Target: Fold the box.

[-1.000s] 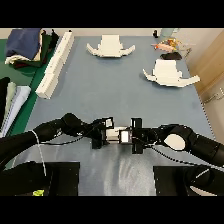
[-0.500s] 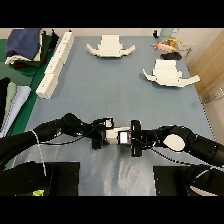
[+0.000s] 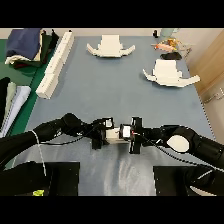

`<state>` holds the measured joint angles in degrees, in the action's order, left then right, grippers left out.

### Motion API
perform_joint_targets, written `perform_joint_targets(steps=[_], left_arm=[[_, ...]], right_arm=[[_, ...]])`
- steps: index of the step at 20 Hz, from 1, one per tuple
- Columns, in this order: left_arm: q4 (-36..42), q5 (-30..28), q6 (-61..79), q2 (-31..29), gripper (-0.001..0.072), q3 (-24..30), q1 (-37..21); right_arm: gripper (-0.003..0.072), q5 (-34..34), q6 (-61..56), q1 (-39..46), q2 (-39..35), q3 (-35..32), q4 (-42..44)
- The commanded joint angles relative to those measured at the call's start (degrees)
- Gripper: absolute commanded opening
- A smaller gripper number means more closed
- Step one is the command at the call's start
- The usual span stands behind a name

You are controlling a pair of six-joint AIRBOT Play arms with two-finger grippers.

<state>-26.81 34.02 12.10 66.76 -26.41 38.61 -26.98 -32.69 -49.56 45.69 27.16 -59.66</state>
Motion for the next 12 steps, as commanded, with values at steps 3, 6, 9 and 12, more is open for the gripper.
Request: perform_joint_targets(steps=[3, 6, 9, 12], left_arm=[[0.0, 0.0, 0.04, 0.02, 0.0374, -0.07, -0.02], [0.0, 0.0, 0.04, 0.0, 0.0374, -0.07, -0.02], [0.0, 0.0, 0.04, 0.02, 0.0374, -0.04, -0.02], [0.0, 0.0, 0.04, 0.02, 0.0374, -0.07, -0.02]], right_arm=[[0.0004, 1.38, -7.82, 0.31, 4.79, -0.04, 7.72], [0.0004, 1.62, -7.1, 0.26, 6.38, -0.2, 11.21], [0.0004, 2.34, -4.28, 0.26, 6.38, -2.49, 14.95], [0.0004, 5.27, -3.21, 0.26, 6.38, -5.6, 18.4]])
